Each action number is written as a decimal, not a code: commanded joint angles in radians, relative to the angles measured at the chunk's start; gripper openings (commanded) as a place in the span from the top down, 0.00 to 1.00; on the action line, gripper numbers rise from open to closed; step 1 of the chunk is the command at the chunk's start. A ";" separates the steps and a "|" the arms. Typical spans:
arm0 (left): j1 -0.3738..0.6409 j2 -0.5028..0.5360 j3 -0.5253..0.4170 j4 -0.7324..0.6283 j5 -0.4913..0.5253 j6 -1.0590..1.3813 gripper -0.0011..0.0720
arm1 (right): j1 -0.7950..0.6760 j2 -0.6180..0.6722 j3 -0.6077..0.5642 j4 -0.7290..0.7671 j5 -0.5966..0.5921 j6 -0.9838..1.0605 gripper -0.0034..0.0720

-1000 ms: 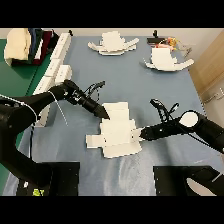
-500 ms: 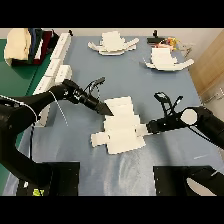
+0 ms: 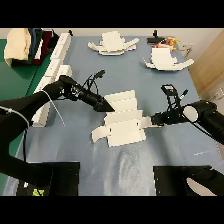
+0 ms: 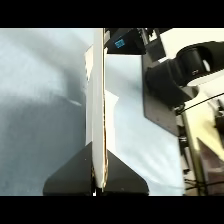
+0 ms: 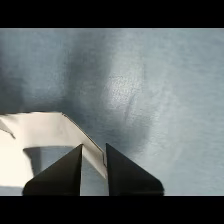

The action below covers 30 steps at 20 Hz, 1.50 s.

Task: Fold the box.

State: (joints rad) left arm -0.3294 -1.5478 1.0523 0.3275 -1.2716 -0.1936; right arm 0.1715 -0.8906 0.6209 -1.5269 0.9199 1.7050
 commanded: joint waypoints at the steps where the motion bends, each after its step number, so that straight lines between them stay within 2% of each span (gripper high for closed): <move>1: -0.043 0.103 -0.081 0.027 0.147 0.106 0.98 | 0.000 0.001 0.069 0.005 0.040 0.050 0.65; 3: -0.085 0.197 -0.173 0.027 0.252 0.166 0.98 | 0.000 0.000 0.108 -0.013 0.041 0.071 0.65; 7: -0.178 0.399 -0.356 0.024 0.525 0.274 0.98 | 0.000 0.000 0.144 -0.053 0.029 0.140 0.65; 10: -0.256 0.463 -0.430 0.025 0.627 0.322 0.98 | 0.000 0.000 0.144 -0.052 0.009 0.155 0.65; 15: -0.339 0.463 -0.456 0.024 0.637 0.363 0.97 | 0.000 -0.001 0.144 -0.048 0.006 0.158 0.65; 20: -0.330 0.463 -0.457 0.026 0.650 0.357 0.97 | 0.000 -0.001 0.143 -0.038 0.006 0.158 0.65; 30: -0.332 0.407 -0.457 0.033 0.591 0.351 0.97 | 0.000 -0.001 0.143 -0.019 0.006 0.158 0.65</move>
State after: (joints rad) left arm -0.6605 -1.1309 0.5957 0.3538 -0.6582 0.1574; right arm 0.1715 -0.8909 0.7639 -1.5558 0.9264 1.8622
